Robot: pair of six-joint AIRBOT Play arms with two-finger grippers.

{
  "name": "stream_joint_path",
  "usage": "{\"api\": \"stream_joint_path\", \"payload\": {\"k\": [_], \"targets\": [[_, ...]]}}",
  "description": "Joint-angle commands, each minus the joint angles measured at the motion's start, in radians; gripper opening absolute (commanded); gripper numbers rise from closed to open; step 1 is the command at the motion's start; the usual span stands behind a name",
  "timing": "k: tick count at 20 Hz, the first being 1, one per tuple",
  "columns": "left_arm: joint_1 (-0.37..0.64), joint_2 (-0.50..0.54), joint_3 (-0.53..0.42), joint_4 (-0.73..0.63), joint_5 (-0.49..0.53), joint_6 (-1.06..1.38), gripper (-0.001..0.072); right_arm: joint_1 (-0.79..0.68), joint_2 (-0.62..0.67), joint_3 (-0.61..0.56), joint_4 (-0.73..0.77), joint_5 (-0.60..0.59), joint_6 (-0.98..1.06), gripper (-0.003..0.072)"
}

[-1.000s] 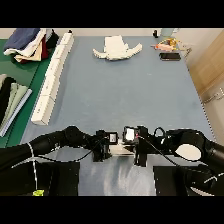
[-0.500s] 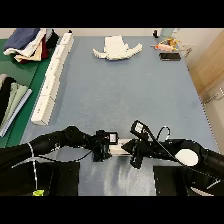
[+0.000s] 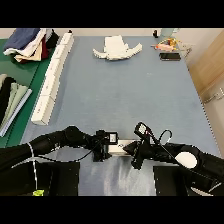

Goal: Fold the box.

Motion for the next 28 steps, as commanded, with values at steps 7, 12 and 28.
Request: {"api": "stream_joint_path", "payload": {"k": [7, 12, 28], "targets": [[0.0, 0.0, 0.001, 0.0, 0.0, 0.0, 0.0497, 0.001, -0.033, -0.031, 0.011, -0.016, 0.0, 0.0006], [0.0, 0.0, 0.001, 0.0, 0.0, 0.0, 0.0497, 0.001, -0.038, -0.025, 0.011, -0.031, -0.008, 0.0006], [0.0, 0.0, 0.001, 0.0, 0.0, 0.0, 0.0497, -0.044, 0.038, 0.034, -0.153, -0.122, 0.076, 0.0039]]}}
